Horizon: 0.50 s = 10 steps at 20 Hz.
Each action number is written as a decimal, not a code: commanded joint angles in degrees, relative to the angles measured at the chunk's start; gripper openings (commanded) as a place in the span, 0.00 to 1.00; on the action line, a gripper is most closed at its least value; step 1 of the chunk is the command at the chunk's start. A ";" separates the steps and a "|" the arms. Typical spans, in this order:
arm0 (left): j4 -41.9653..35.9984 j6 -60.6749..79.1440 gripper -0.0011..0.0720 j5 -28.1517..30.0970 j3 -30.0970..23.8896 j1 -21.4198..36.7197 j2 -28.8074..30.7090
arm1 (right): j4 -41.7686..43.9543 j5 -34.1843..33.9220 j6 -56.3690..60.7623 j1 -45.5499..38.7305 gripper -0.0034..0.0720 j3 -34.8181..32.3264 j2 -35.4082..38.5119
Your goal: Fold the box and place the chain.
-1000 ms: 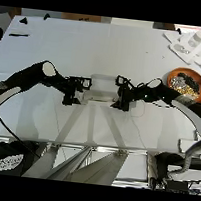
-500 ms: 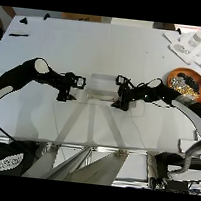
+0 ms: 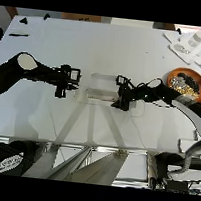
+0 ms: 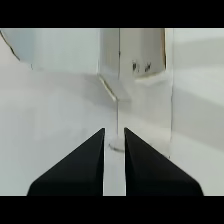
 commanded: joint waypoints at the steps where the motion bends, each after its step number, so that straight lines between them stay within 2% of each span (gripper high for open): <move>1: -8.20 -0.02 0.20 -0.70 -0.09 0.07 -1.07 | 0.00 0.02 -0.04 0.02 0.73 0.07 -0.02; 4: -9.49 0.00 0.20 -0.68 -0.94 0.07 -4.70 | 0.00 0.02 -0.04 0.02 0.73 0.07 -0.02; 5: -9.14 -0.02 0.26 -0.79 -1.16 0.07 -6.32 | 0.00 0.02 -0.04 0.02 0.73 0.07 -0.02; 7: -9.18 0.22 0.58 -0.42 -1.42 0.02 -9.25 | 0.00 0.02 -0.04 0.02 0.73 0.07 -0.02; 8: -9.14 0.20 0.69 0.61 -1.44 -0.22 -10.36 | 0.00 0.02 -0.04 0.02 0.73 0.07 -0.02; 10: -9.16 0.22 0.70 2.73 -1.51 -0.68 -11.61 | 0.00 0.02 -0.04 0.02 0.73 0.07 -0.02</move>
